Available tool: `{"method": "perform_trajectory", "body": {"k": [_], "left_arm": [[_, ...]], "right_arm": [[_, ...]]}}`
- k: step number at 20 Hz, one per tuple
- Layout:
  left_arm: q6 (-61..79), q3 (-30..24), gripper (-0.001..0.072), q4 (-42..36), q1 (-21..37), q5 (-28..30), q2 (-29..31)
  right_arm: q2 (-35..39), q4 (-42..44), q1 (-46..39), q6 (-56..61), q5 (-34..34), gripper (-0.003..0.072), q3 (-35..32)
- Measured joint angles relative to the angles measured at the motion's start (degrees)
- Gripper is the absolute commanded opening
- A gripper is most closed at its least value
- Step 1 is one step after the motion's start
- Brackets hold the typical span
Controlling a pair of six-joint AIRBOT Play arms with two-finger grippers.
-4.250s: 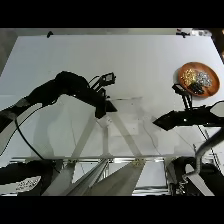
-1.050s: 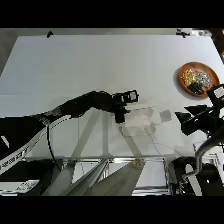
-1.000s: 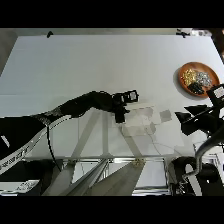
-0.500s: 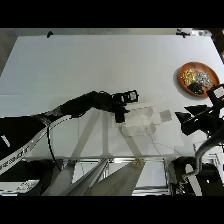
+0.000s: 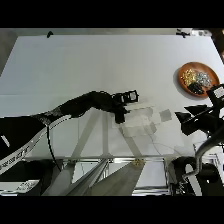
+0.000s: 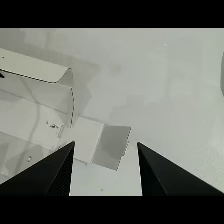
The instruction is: Fold the box and place the chain.
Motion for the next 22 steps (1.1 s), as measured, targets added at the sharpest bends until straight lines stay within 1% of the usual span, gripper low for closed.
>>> {"method": "perform_trajectory", "body": {"k": [2,6,10,13,16,22], "left_arm": [[0.0,0.2,0.0010,1.4,0.0,0.5,0.0],[0.0,1.9,0.0009,7.4,0.4,2.1,0.0],[0.0,3.5,0.0008,11.0,2.6,4.9,0.0],[0.0,4.0,0.0010,11.5,5.2,7.8,-0.1],[0.0,4.3,0.0012,11.2,6.5,9.8,0.0],[0.1,4.3,0.0013,10.3,6.7,9.8,0.0]], "right_arm": [[0.0,0.0,0.0,0.0,0.0,0.0440,0.0],[0.0,0.0,0.0,0.0,0.0,0.0440,0.0],[0.0,0.0,0.0,0.0,0.0,0.0440,0.0],[0.0,0.0,0.0,0.0,0.0,0.0440,0.0],[0.0,0.0,0.0,0.0,-0.1,0.0440,0.0],[0.0,0.0,0.0,0.0,-0.2,0.0440,0.0]]}}
